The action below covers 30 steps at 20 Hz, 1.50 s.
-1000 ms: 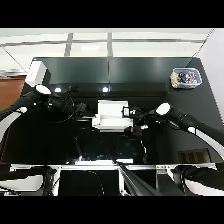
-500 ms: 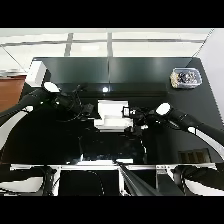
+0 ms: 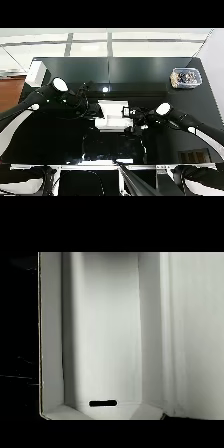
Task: Fold the box and place the chain.
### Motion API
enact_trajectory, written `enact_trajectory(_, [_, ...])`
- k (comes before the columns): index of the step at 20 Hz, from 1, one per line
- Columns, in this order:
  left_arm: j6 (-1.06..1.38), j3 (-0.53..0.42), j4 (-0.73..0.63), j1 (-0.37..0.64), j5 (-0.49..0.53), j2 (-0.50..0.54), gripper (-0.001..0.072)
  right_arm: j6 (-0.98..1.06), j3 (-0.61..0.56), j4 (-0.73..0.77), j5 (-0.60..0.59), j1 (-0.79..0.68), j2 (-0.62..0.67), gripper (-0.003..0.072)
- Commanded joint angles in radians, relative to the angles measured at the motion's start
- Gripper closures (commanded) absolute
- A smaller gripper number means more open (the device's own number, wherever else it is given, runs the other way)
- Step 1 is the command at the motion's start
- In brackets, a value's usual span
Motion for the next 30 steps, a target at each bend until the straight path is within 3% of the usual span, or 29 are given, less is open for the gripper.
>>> enact_trajectory(1, [-0.097, 0.006, 0.080, -0.024, 0.032, 0.001, 0.0173, 0.000, 0.001, 0.000, 0.000, 0.001, 0.000, 0.0193])
enact_trajectory(7, [-0.180, 0.012, 0.138, -0.076, 0.088, 0.001, 0.0208, 0.000, 0.001, 0.000, 0.000, 0.001, 0.000, 0.0193])
enact_trajectory(14, [-0.262, 0.016, 0.265, -0.114, 0.087, 0.000, 0.0208, 0.000, 0.001, 0.000, 0.000, 0.001, 0.000, 0.0193])
enact_trajectory(24, [-0.528, 0.098, 0.623, -0.272, 0.025, 0.000, 0.0208, 0.000, 0.001, 0.000, 0.000, 0.001, 0.000, 0.0193])
enact_trajectory(30, [-0.682, 0.099, 0.644, -0.328, 0.043, -0.001, 0.0208, 0.000, 0.001, 0.000, 0.000, 0.001, 0.000, 0.0193])
